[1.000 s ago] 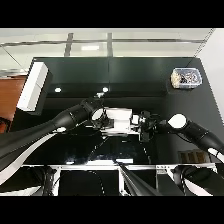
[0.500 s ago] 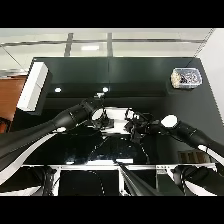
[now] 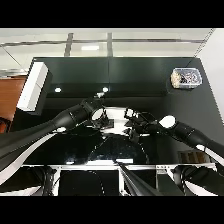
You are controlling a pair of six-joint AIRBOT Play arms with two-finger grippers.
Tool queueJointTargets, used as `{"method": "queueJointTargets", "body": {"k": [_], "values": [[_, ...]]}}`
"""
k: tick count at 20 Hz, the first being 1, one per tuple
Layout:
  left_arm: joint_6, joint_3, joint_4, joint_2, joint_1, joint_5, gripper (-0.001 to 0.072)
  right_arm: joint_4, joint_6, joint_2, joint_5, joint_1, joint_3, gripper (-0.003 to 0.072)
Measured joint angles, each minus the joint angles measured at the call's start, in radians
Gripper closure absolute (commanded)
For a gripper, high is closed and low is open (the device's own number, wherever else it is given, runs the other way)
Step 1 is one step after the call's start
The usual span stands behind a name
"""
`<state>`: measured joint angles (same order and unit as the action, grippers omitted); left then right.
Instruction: Fold the box and place the chain.
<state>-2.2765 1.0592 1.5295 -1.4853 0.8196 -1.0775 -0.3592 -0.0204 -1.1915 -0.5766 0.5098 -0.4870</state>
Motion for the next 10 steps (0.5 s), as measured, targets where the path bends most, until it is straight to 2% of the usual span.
{"method": "queueJointTargets", "body": {"k": [1,2,4,5,7,10], "values": [[0.0,0.0,0.0,0.0,0.0,0.0,0.068,0.0,0.005,0.0,0.0,0.0,0.0,0.0555],[-0.001,0.0,0.0,0.0,0.0,0.0,0.0681,0.001,0.014,0.0,-0.007,0.0,0.0,0.0629],[-0.001,0.0,0.0,0.0,0.0,0.001,0.0681,-0.001,0.051,0.002,-0.016,0.0,0.0,0.0634],[-0.002,0.0,0.0,0.0,0.0,0.002,0.0681,-0.008,0.093,0.009,-0.02,-0.001,0.0,0.0673],[-0.002,0.0,-0.001,-0.001,0.0,0.003,0.068,-0.043,0.217,0.044,-0.043,-0.021,0.0,0.0674],[-0.004,0.0,-0.002,-0.002,0.0,0.006,0.0681,-0.186,0.477,0.153,-0.13,-0.12,0.0,0.0674]]}}
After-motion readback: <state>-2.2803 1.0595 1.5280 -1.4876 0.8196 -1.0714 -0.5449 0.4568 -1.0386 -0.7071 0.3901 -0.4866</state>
